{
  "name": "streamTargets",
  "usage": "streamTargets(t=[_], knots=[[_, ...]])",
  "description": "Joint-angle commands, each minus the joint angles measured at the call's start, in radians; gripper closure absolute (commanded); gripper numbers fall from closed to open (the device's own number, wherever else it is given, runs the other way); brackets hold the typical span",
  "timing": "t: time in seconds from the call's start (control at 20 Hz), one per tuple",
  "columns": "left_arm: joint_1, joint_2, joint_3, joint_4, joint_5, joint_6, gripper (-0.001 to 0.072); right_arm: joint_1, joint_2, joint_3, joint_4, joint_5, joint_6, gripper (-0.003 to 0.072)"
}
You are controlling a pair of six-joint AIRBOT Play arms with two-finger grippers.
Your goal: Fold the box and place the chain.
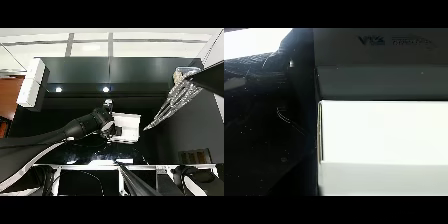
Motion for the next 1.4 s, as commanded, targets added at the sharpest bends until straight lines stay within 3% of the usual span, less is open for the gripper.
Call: streamTargets(t=[0.0,0.4,0.65,1.35], knots=[[0.001,-0.001,0.000,0.002,0.000,0.000,0.0681,0.050,0.001,-0.057,0.058,-0.058,0.005,0.0649],[0.001,-0.001,0.000,0.002,0.000,0.000,0.0681,0.146,-0.031,-0.118,0.150,-0.239,0.005,0.0649],[0.001,-0.001,0.000,0.002,0.000,0.000,0.0681,0.161,-0.051,-0.153,0.100,-0.244,0.006,0.0649],[0.001,-0.001,0.000,0.002,0.000,0.000,0.0681,0.246,-0.051,-0.602,0.021,-0.325,0.016,0.0648]])
